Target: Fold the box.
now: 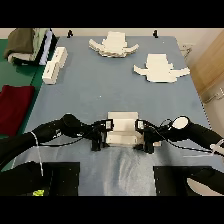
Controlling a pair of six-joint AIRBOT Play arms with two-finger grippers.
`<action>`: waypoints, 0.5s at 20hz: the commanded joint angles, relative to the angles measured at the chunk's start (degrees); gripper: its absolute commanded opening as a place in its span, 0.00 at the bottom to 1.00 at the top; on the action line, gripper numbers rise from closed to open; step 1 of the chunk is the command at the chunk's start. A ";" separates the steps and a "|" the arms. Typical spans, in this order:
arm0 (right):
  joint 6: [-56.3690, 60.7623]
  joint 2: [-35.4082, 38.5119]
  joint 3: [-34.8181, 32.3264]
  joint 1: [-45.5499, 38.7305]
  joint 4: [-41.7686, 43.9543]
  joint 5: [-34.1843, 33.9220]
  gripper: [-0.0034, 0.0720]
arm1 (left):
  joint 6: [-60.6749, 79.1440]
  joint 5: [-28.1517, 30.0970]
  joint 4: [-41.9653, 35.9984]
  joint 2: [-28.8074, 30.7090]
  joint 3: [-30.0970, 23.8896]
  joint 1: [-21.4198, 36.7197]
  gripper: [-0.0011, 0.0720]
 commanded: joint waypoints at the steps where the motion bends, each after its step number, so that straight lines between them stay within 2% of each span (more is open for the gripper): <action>1: 1.70 2.25 0.07 -0.15 -1.88 0.26 1.00 | 0.02 -0.13 0.04 -0.02 0.00 0.00 0.74; 7: 15.69 9.22 0.07 -0.15 -14.40 3.26 1.00 | 0.00 -0.15 0.04 -0.02 0.00 0.00 0.74; 10: 23.15 13.03 0.07 -0.15 -17.66 7.54 1.00 | 0.00 -0.15 0.04 -0.02 0.00 0.00 0.74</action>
